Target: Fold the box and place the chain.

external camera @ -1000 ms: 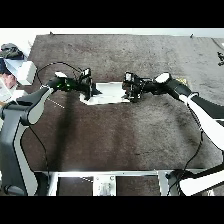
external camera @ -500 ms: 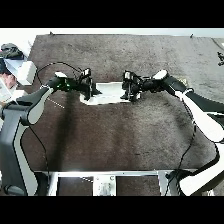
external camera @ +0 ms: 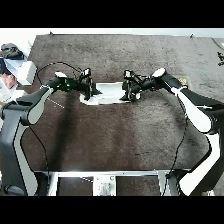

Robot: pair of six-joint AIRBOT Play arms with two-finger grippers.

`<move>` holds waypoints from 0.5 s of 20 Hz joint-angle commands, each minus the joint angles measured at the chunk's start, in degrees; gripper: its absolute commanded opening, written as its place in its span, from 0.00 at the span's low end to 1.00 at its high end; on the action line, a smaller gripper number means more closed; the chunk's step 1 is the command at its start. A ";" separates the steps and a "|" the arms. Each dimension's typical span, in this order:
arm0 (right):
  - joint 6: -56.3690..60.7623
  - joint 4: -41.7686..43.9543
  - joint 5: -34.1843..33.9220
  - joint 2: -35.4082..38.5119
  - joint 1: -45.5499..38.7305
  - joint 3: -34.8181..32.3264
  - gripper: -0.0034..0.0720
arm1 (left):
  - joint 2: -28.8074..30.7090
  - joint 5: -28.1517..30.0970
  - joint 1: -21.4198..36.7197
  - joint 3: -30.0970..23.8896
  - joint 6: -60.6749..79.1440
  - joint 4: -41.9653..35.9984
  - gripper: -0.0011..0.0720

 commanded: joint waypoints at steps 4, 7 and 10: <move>0.35 0.85 5.05 -4.52 -0.07 4.44 0.91 | -0.02 0.04 -0.02 -0.02 0.00 0.00 0.03; 0.07 0.83 4.94 -4.94 -0.04 4.59 0.91 | -0.02 0.04 -0.02 -0.02 0.00 0.00 0.03; -0.83 0.81 4.79 -5.01 0.04 4.59 0.90 | -0.02 0.04 -0.02 -0.02 0.00 0.00 0.03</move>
